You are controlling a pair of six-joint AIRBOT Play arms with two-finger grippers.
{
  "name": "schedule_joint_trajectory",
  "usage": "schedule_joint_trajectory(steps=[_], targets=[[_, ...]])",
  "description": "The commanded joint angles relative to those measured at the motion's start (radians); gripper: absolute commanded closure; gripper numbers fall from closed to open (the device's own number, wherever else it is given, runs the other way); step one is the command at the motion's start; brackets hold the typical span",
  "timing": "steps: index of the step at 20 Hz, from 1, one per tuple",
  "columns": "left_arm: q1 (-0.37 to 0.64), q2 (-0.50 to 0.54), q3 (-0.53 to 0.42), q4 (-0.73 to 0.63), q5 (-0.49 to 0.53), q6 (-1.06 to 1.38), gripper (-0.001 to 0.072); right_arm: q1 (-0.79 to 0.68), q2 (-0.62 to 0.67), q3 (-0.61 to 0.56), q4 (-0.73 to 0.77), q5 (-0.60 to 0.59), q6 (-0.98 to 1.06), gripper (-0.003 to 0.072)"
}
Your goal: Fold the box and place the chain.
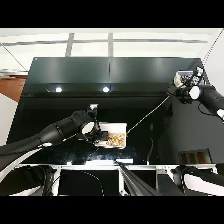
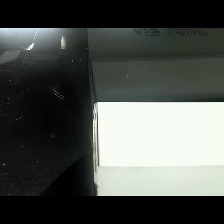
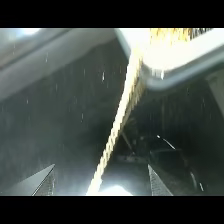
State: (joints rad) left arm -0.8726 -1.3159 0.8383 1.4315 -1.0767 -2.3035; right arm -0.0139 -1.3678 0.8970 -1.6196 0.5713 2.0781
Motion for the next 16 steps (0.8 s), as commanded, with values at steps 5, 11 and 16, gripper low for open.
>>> schedule_joint_trajectory(steps=[5, 11, 16], targets=[[0.0, 0.0, 0.001, 0.0, -0.002, 0.0, 0.0676, -0.011, -0.126, 0.1, -0.016, -0.021, 0.061, 0.0372], [0.0, 0.0, 0.001, 0.0, -0.002, 0.0, 0.0676, -0.051, -0.125, 0.1, -0.011, 0.1, 0.045, 0.0626], [0.0, 0.0, 0.001, 0.0, -0.002, 0.0, 0.0676, -0.055, -0.12, 0.1, 0.032, 0.161, -0.106, 0.0648]])
